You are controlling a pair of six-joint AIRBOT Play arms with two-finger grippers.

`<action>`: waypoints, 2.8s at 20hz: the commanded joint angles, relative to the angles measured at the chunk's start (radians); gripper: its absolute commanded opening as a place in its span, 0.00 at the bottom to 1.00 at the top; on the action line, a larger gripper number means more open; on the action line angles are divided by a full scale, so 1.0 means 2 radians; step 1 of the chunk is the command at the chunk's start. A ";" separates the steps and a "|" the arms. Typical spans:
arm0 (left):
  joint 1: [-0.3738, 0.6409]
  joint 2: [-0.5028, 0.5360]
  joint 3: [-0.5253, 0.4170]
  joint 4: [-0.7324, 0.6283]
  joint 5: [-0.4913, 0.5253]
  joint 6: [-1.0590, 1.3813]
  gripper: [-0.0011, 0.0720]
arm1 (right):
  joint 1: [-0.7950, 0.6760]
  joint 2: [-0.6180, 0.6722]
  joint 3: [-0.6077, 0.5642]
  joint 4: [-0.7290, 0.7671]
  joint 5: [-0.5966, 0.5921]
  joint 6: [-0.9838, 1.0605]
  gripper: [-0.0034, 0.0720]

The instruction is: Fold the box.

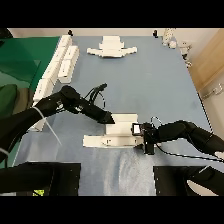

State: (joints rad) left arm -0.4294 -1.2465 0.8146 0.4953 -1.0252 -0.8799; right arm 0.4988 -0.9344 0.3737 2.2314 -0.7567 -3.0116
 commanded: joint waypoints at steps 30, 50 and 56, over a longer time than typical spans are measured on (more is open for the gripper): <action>-0.076 0.143 -0.168 0.125 0.121 0.395 0.65 | 0.000 0.000 0.000 0.000 0.000 0.000 0.75; -0.097 0.127 -0.168 0.055 0.167 0.406 0.09 | 0.000 0.000 0.001 0.000 0.000 0.000 0.75; -0.097 0.127 -0.168 0.055 0.167 0.406 0.75 | 0.000 0.000 0.001 0.000 0.000 0.000 0.75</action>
State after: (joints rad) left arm -0.6235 -0.9909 0.4778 0.6086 -0.6933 -0.0715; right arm 0.4988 -0.9344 0.3737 2.2311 -0.7555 -3.0112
